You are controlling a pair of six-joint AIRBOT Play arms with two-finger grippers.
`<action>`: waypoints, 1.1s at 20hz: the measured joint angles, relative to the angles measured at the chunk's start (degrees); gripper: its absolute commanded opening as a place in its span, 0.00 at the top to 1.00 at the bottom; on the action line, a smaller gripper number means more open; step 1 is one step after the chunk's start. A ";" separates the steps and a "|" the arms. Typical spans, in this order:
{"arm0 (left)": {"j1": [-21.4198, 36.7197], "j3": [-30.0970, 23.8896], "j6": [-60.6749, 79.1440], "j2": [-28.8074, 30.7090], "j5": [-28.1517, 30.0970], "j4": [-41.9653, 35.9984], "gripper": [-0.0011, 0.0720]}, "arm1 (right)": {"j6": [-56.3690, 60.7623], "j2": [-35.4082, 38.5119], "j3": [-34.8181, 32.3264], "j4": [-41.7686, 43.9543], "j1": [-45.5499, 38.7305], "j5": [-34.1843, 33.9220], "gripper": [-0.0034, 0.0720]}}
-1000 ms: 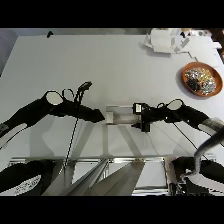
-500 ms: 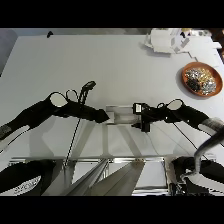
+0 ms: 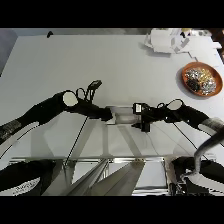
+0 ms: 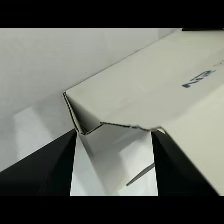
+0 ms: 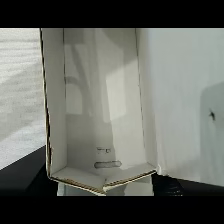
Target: Fold the box and place the chain.
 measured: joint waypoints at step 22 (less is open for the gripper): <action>-9.31 10.93 -36.57 -6.91 -7.85 21.86 0.30 | 0.02 0.00 0.00 0.00 0.00 0.00 0.53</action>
